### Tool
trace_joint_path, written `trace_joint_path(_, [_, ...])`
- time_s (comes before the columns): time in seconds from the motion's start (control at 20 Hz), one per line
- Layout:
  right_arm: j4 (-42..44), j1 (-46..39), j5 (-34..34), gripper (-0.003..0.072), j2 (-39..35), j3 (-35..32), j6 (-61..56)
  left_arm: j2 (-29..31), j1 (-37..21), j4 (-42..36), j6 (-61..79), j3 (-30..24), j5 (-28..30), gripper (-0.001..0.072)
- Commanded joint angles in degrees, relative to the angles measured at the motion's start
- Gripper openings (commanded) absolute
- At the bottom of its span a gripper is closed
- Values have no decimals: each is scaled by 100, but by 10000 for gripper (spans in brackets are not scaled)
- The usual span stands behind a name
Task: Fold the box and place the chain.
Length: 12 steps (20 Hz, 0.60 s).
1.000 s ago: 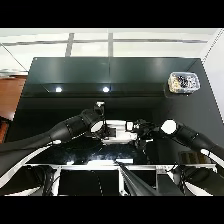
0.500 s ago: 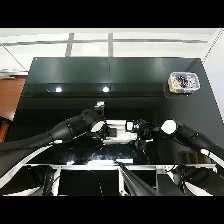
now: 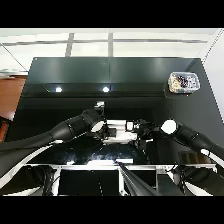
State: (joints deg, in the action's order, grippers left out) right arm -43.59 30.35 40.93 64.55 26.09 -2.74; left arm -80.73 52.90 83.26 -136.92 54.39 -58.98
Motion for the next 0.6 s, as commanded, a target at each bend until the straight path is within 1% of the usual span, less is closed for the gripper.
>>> trace_joint_path(0.0, [2, 7, 0, 306, 2, 2, -2, -4, 4, 2, 0, 7, 15, 116])
trace_joint_path(0.1, [2, 7, 0, 306, 0, 2, 0, -4, 4, 0, 2, 7, 15, 32])
trace_joint_path(0.35, [2, 7, 0, 306, 0, 2, -2, -4, 4, -4, 0, 7, -48, 42])
trace_joint_path(0.45, [0, 7, 0, 306, 0, 2, -2, -4, 2, 2, -13, 9, -136, 268])
trace_joint_path(0.5, [2, 7, 2, 306, 0, 2, -2, -4, 0, 26, -98, 9, -221, 320])
trace_joint_path(0.55, [2, 7, 4, 306, 2, 2, -2, -4, -2, 28, -155, 9, -310, 320])
